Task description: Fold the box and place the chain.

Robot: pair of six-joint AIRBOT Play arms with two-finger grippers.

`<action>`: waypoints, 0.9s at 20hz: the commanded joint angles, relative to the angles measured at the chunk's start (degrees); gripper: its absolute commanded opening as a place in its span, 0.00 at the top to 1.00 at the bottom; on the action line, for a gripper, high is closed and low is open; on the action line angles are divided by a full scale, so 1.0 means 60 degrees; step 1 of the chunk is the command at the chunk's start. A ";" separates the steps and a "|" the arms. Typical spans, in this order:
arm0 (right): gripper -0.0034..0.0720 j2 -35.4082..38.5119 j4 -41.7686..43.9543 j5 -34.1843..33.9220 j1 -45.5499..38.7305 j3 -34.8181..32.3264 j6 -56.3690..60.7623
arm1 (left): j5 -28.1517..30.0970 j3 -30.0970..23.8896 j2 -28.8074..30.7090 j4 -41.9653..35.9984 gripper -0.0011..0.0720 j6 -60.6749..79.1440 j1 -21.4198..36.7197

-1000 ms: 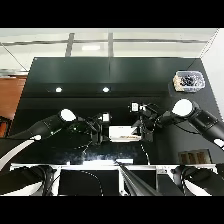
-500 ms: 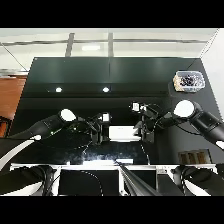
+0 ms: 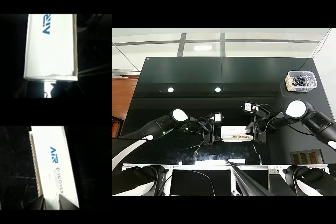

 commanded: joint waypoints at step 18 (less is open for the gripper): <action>0.67 -0.0036 -0.0036 -0.0284 0.0186 -0.0277 0.0004 | -0.0164 0.0000 0.0000 0.0004 0.32 0.0007 -0.0004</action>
